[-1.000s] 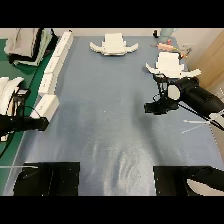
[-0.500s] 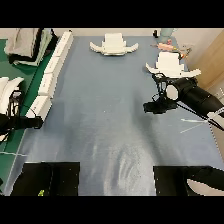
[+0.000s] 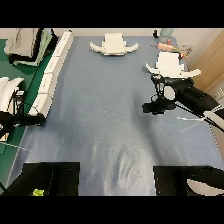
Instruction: Fold the box.
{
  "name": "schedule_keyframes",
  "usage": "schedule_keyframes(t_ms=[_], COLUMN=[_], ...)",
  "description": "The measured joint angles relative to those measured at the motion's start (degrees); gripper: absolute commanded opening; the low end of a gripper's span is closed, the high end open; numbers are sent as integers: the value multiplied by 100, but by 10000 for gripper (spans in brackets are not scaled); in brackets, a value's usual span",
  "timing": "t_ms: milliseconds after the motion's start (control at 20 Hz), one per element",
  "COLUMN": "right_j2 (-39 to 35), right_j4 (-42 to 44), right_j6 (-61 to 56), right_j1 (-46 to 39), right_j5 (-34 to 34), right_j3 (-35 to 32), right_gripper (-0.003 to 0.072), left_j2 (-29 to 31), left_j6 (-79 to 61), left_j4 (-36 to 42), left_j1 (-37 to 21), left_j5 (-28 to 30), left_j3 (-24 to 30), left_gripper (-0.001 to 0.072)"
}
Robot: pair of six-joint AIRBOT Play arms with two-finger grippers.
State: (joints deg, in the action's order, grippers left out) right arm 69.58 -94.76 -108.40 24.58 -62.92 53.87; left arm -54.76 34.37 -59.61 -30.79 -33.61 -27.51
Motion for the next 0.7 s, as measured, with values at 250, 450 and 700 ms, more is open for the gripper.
schedule_keyframes(t_ms=[250,450,700], right_j2=[31,35,35], right_j4=[2,2,17], right_j6=[0,0,0], right_j1=[0,0,0], right_j5=[37,87,101], right_j3=[0,0,0], right_gripper=[5,5,5], left_j2=[-87,-105,-105], left_j6=[-37,-37,-46], left_j4=[83,251,483], left_j1=[0,2,13], left_j5=[295,374,402], left_j3=[0,0,0], left_gripper=[497,497,497])
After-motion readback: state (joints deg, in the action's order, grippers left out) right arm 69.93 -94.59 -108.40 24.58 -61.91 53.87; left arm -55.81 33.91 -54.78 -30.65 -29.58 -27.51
